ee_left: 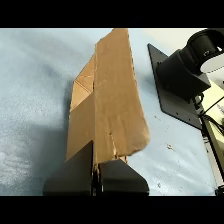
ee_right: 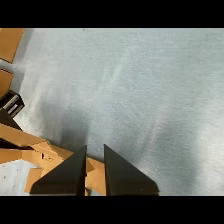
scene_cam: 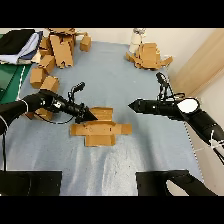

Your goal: Fold the box.

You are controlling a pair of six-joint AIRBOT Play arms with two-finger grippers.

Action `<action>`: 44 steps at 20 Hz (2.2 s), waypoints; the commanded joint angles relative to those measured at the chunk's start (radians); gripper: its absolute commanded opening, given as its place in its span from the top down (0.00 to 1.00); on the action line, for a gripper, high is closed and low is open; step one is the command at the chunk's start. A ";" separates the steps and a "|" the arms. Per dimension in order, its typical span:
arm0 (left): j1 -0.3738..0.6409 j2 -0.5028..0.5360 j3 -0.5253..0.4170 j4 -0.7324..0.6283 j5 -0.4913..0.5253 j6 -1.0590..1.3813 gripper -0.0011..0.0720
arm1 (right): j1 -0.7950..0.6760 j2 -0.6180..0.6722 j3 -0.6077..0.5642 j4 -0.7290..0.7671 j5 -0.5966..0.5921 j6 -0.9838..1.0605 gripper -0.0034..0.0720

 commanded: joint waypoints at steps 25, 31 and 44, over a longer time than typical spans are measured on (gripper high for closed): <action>-0.012 -0.046 0.026 0.025 0.056 -0.062 0.97 | 0.031 -0.001 0.001 -0.083 0.000 0.000 0.74; -0.027 -0.046 0.026 0.077 0.001 -0.049 0.97 | 0.031 -0.001 0.001 -0.102 0.000 0.000 0.74; -0.037 -0.046 0.026 0.079 -0.010 -0.035 0.97 | 0.126 0.054 0.001 -0.369 0.169 0.080 0.75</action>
